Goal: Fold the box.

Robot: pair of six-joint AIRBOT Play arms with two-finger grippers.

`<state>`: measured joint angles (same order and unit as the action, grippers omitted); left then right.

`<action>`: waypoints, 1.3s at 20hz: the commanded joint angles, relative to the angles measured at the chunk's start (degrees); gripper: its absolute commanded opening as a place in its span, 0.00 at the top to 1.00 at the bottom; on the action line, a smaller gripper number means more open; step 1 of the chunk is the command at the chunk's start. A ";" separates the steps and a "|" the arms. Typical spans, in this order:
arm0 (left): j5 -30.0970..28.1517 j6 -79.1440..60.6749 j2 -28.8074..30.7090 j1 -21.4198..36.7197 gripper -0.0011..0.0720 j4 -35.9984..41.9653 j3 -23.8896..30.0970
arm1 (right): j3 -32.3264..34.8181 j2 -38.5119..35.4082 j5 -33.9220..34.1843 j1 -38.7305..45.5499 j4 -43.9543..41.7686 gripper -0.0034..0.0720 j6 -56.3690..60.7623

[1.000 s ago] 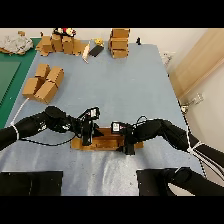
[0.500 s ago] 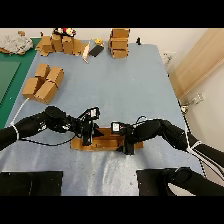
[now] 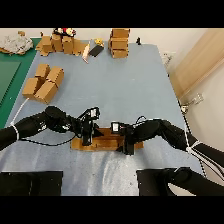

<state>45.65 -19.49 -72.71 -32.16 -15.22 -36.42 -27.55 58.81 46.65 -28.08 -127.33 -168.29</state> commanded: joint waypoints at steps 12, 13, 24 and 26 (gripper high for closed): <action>-0.02 0.00 -0.04 0.00 0.97 0.00 -0.04 | 0.02 0.90 1.27 0.00 0.98 0.26 -0.81; -0.02 0.00 -0.04 0.00 0.97 0.00 -0.04 | 0.00 0.87 0.92 0.00 1.25 0.22 -0.81; -0.02 0.00 -0.04 0.00 0.97 0.00 -0.04 | -0.52 0.66 2.38 0.00 -0.26 0.20 -0.81; -0.02 0.00 -0.04 0.00 0.97 0.00 -0.04 | -0.74 -0.02 2.56 0.00 -0.55 0.20 -0.81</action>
